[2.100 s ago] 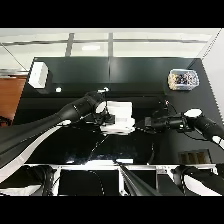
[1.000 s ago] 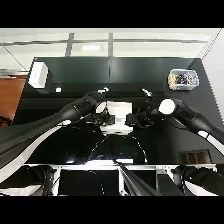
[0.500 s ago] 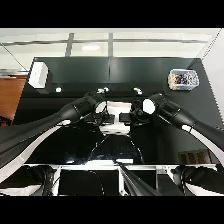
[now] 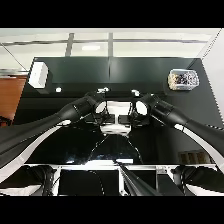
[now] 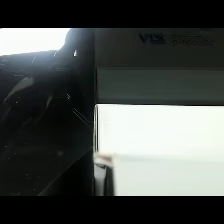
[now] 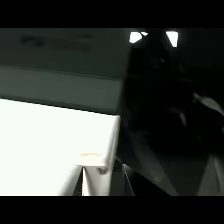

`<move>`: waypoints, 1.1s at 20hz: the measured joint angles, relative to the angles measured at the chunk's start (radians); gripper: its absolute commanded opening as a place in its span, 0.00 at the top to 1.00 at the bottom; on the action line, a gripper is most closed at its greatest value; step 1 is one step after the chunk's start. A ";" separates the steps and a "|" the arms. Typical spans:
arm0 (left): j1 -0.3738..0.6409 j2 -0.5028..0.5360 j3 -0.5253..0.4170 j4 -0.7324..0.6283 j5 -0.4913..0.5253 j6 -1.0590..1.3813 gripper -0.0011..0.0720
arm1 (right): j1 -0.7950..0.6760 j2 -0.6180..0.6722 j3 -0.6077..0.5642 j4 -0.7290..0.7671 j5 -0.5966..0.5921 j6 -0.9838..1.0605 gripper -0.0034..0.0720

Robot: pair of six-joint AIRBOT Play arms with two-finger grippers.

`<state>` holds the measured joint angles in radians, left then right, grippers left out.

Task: Fold the box and place the chain.

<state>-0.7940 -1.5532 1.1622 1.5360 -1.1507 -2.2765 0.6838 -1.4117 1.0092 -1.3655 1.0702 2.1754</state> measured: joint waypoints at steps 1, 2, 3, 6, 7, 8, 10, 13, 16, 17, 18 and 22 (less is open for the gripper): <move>0.000 0.000 0.000 0.000 0.000 0.000 0.95 | 0.002 -0.003 0.002 -0.010 0.008 0.008 0.60; 0.000 0.000 0.000 0.000 -0.001 0.000 0.95 | 0.003 -0.006 0.005 -0.019 0.016 0.017 0.60; 0.000 0.000 0.000 0.000 -0.002 0.000 0.95 | 0.004 -0.010 0.006 -0.025 0.020 0.022 0.61; 0.000 0.000 0.000 -0.001 -0.002 0.000 0.95 | 0.006 -0.023 0.011 -0.041 0.025 0.032 0.61; 0.000 0.000 0.000 -0.001 -0.002 0.000 0.95 | 0.006 -0.028 0.014 -0.047 0.027 0.033 0.61; 0.000 0.000 0.000 -0.002 -0.002 0.000 0.95 | 0.006 -0.034 0.019 -0.050 0.029 0.034 0.61; 0.000 0.000 0.000 -0.002 -0.002 0.001 0.95 | 0.006 -0.048 0.034 -0.057 0.039 0.036 0.61; 0.000 0.000 0.000 -0.001 -0.003 0.003 0.95 | 0.014 -0.068 0.051 -0.064 0.048 0.039 0.61; 0.000 0.000 0.000 0.000 -0.003 0.003 0.95 | 0.018 -0.085 0.060 -0.066 0.051 0.042 0.73; 0.000 0.000 0.000 0.000 -0.003 0.003 0.95 | 0.019 -0.089 0.061 -0.064 0.047 0.044 0.90; 0.000 0.000 0.000 0.000 -0.003 0.003 0.95 | 0.019 -0.092 0.063 -0.064 0.048 0.047 0.93; 0.000 0.000 0.000 -0.002 -0.006 0.000 0.95 | 0.020 -0.098 0.065 -0.064 0.051 0.054 0.93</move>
<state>-0.7940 -1.5532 1.1625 1.5345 -1.1564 -2.2768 0.7040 -1.5093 1.0740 -1.4300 1.1213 2.2295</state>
